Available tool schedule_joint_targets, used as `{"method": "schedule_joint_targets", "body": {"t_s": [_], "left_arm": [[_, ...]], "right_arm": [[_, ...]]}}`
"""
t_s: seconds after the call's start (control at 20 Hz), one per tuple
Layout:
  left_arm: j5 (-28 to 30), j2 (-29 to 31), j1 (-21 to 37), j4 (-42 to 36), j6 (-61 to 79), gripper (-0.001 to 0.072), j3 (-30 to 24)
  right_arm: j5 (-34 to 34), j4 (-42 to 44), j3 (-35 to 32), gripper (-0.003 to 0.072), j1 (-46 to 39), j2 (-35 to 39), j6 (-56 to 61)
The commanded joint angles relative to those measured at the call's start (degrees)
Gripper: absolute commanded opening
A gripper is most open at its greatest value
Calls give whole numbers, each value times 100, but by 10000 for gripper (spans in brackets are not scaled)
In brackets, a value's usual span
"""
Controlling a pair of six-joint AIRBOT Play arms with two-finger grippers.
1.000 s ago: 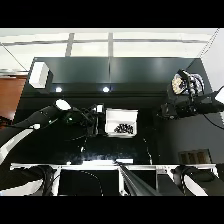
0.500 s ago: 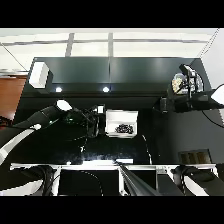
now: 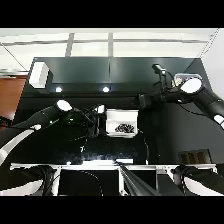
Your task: Fold the box and place the chain.
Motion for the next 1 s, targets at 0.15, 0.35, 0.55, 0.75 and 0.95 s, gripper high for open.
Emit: {"method": "schedule_joint_targets", "body": {"t_s": [0.15, 0.35, 0.55, 0.75, 0.95], "left_arm": [[50, -4, 7, -11, -20, 528, 4], [46, -4, 7, -7, -20, 528, 4], [44, -4, 7, -7, -20, 528, 4], [44, -4, 7, -7, -22, 528, 4], [42, -4, 7, -7, -20, 527, 4]], "right_arm": [[1311, 284, 37, 716, 138, 13, -3226], [1414, -420, -101, 716, 254, 258, -3053], [791, -820, -365, 716, 918, 256, -3298], [638, -876, -367, 716, 1104, 247, -3593], [949, -901, -367, 714, 1113, 247, -3600]]}}
